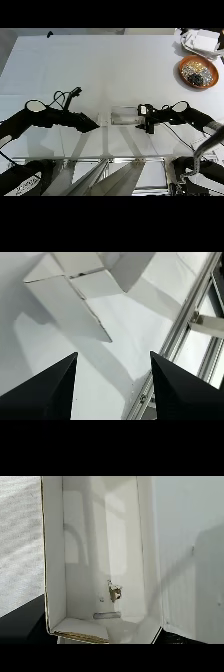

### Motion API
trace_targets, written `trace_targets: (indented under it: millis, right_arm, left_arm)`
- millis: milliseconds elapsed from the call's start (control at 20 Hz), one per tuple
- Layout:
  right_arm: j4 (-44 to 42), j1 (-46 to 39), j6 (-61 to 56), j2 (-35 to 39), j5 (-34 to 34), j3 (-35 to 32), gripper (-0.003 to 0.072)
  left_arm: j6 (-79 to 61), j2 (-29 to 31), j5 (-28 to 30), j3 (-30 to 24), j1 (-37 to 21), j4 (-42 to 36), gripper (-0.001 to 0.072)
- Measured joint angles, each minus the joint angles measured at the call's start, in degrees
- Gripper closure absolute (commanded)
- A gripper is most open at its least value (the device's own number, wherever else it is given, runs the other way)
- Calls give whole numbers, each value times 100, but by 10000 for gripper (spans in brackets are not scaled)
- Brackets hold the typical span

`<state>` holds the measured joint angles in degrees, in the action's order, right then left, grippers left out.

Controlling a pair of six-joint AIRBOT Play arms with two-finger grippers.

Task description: Fold the box and place the chain.

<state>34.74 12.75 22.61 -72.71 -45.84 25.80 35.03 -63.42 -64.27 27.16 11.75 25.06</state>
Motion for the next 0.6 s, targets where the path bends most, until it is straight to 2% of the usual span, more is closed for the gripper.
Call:
trace_targets:
  millis: [100, 150, 200, 250, 400, 600]
  right_arm:
    - [0, 0, -2, 0, 0, 0, 391]
    - [0, 0, -4, 0, 0, 0, 391]
    - [0, 0, -4, 0, 0, 0, 391]
    - [0, 0, -4, 0, 0, 0, 391]
    - [-2, 0, -7, 0, 0, 0, 391]
    - [-2, 0, -7, 0, 0, 0, 391]
  left_arm:
    - [-46, 63, -107, -46, -413, 2, 447]
    - [-48, 72, -138, -61, -592, 2, 488]
    - [-17, 61, -146, -72, -728, 15, 568]
    - [76, 11, -125, -79, -833, 17, 590]
    - [452, -306, 70, -92, -872, 31, 590]
    - [721, -859, 424, -52, -404, -50, 603]
